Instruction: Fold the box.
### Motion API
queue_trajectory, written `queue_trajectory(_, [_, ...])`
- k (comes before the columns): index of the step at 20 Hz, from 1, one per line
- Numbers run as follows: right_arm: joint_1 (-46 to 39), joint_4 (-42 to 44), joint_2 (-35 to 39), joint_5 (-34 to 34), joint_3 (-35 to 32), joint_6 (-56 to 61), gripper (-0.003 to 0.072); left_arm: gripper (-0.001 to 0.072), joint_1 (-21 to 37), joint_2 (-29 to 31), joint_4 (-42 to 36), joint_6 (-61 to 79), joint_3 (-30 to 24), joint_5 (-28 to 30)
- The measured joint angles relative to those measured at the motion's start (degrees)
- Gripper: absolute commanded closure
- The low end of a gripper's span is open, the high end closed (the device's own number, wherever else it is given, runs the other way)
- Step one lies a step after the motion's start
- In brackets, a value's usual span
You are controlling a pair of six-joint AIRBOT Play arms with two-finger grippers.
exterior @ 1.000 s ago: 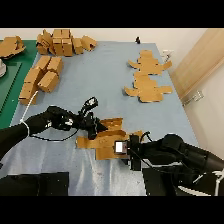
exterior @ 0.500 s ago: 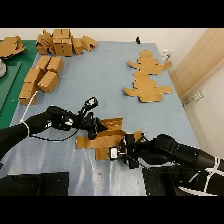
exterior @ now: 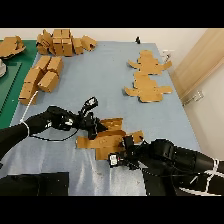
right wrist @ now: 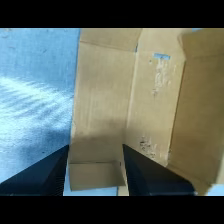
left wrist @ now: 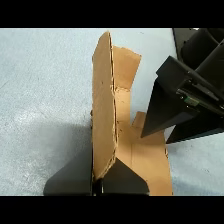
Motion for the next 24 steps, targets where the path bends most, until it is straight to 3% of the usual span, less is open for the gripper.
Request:
queue_trajectory(17, [0.0,-7.8,2.6,1.9,1.1,10.4,0.0146,0.0698,0.0,0.0,0.0,0.0,0.0,0.0])
queue_trajectory(22, [-0.6,-11.2,2.3,1.6,1.1,13.1,0.0115,0.0698,0.0,0.0,0.0,0.0,0.0,0.0])
queue_trajectory(23, [-1.0,-11.7,2.3,1.7,1.1,14.1,-0.0034,0.0698,0.0,0.0,0.0,0.0,0.0,0.0])
queue_trajectory(24, [-1.4,-11.8,2.3,1.8,1.1,15.3,-0.0034,0.0698,0.0,0.0,0.0,0.0,0.0,0.0])
